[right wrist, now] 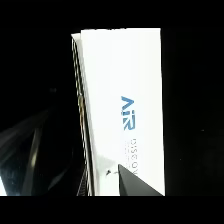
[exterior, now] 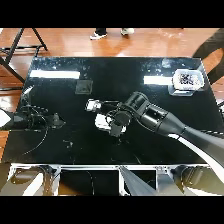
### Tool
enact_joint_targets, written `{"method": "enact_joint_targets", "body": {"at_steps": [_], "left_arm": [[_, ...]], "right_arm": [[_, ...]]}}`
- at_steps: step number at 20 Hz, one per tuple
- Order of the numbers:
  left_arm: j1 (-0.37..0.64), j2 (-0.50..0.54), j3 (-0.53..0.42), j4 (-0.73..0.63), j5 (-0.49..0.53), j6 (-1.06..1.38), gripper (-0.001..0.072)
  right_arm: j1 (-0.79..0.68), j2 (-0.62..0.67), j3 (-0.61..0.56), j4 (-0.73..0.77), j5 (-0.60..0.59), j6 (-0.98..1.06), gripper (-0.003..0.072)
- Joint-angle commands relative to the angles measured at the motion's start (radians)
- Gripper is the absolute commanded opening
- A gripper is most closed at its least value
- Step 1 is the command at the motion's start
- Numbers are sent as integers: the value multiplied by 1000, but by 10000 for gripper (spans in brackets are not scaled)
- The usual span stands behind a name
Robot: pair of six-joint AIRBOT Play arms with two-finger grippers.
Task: Fold the box and place the chain.
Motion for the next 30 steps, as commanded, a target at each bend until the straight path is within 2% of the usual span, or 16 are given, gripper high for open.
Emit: {"method": "enact_joint_targets", "body": {"at_steps": [1, 6, 8, 9, 10, 11, 13, 15, 17, 20, 30], "left_arm": [[1, 0, 0, 0, 0, 3, 643], [-4, 0, 0, -9, -4, 8, 643], [-3, 0, 0, -29, -4, 30, 643], [-3, 0, 0, -42, -2, 35, 643], [-3, 0, 0, -53, 1, 44, 643], [-3, 0, 0, -58, 4, 49, 643], [-3, 0, 0, -63, 9, 53, 643], [-3, 0, -1, -83, 27, 60, 643], [-3, 0, -1, -87, 41, 60, 643], [-3, -2, -3, -86, 41, 60, 643], [-3, -2, -3, -86, 51, 60, 643]], "right_arm": [[0, 26, 1, -2, 17, 49, 246], [-42, 87, 1, 15, 11, 237, 246], [-113, 108, -2, 54, -84, 327, 243], [-154, 120, -11, 80, -154, 335, 156], [-188, 142, -30, 107, -179, 336, 20], [-226, 173, -56, 135, -167, 358, 15], [-304, 230, -112, 201, -79, 465, 15], [-359, 247, -195, 394, 61, 528, 15], [-351, 241, -302, 612, 219, 528, 15], [-312, 225, -384, 735, 370, 529, 15], [-256, 149, -385, 814, 339, 526, 14]]}}
